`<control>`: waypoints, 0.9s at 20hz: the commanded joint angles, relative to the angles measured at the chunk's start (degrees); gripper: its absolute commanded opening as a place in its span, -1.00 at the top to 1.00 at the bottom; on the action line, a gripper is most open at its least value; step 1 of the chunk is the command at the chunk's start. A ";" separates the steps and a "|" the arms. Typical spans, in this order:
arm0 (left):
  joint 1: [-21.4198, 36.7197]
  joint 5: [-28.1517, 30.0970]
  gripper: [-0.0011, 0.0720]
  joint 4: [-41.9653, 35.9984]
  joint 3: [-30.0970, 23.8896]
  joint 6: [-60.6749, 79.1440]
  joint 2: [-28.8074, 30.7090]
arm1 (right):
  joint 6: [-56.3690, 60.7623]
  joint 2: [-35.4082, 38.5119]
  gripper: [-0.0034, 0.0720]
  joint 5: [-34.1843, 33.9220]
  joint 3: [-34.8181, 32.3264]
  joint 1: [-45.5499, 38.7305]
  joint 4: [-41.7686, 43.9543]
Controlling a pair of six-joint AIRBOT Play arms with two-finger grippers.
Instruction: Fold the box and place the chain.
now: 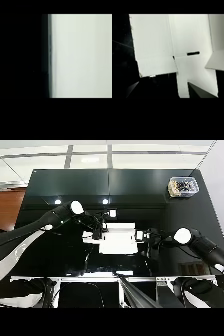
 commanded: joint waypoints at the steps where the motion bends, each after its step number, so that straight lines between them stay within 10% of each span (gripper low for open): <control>1: -0.02 -0.02 0.90 0.02 0.07 -0.04 -0.04 | -6.60 -2.29 -0.96 -1.42 -0.20 2.25 4.76; 11: -0.02 -0.07 0.90 0.00 0.07 -0.04 -0.04 | -7.72 -5.79 -0.96 -12.63 -0.17 6.71 6.34; 18: -0.02 -0.07 0.90 -0.02 0.07 -0.04 -0.04 | -7.69 -1.40 -0.96 -8.74 2.23 3.21 7.63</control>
